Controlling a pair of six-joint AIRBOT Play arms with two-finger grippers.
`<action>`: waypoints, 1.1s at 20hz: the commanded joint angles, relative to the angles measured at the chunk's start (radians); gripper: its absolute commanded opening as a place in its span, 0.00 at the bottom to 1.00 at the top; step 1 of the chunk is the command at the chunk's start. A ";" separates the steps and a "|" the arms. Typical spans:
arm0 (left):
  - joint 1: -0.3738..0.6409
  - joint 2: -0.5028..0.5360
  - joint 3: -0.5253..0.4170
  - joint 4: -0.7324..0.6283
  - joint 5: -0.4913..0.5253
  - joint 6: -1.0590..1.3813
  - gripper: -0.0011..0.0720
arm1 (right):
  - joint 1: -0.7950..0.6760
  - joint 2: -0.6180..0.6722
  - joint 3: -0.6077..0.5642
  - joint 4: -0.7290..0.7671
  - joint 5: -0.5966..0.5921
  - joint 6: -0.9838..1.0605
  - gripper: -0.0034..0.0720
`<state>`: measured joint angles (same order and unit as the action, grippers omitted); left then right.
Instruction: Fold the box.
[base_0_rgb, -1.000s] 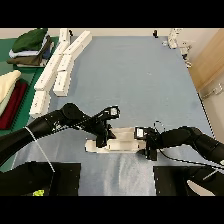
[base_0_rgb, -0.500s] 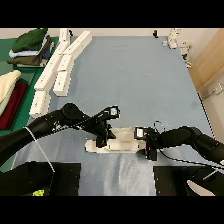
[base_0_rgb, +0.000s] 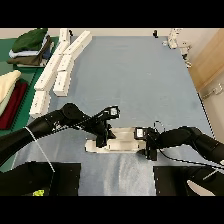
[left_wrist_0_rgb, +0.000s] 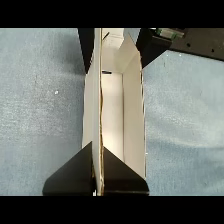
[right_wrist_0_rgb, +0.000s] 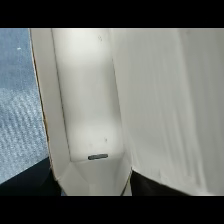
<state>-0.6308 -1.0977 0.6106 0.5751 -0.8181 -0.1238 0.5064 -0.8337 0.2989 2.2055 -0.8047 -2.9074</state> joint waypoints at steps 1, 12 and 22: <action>0.001 0.000 0.000 -0.001 0.007 0.000 0.03 | 0.000 0.000 0.001 -0.002 0.002 0.000 0.69; 0.001 0.000 0.000 -0.003 0.007 0.000 0.03 | 0.000 0.000 0.001 -0.002 0.002 0.000 0.69; 0.054 0.095 0.001 0.088 -0.040 -0.180 0.52 | 0.000 0.000 0.001 -0.002 0.002 0.000 0.69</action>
<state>-0.6064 -1.0550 0.6106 0.6029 -0.8295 -0.1837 0.5064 -0.8337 0.2993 2.2024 -0.8036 -2.9074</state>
